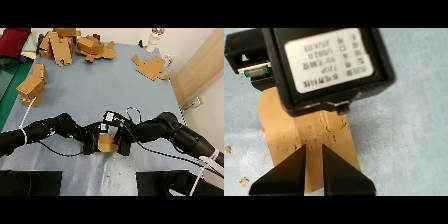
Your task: Fold the box.
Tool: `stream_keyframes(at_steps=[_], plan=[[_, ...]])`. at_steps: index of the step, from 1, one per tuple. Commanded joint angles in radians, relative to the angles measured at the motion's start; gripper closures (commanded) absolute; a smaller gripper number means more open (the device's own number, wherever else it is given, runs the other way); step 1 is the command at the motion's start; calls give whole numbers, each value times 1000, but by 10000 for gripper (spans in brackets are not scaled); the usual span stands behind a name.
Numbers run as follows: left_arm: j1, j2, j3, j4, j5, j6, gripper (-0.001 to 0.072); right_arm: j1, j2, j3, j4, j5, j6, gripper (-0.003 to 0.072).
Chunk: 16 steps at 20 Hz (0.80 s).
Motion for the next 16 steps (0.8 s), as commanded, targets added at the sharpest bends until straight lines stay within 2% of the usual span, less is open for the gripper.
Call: stream_keyframes(at_steps=[1,6,10,16], plan=[[1,0,0,0,0,0,377,12,-21,-1,13,-3,0,519],[1,0,0,0,0,0,377,57,-6,1,18,-25,-11,519],[1,0,0,0,0,0,377,61,-6,1,52,28,-11,521],[1,0,0,0,0,0,377,97,-2,1,-58,52,-95,519]])
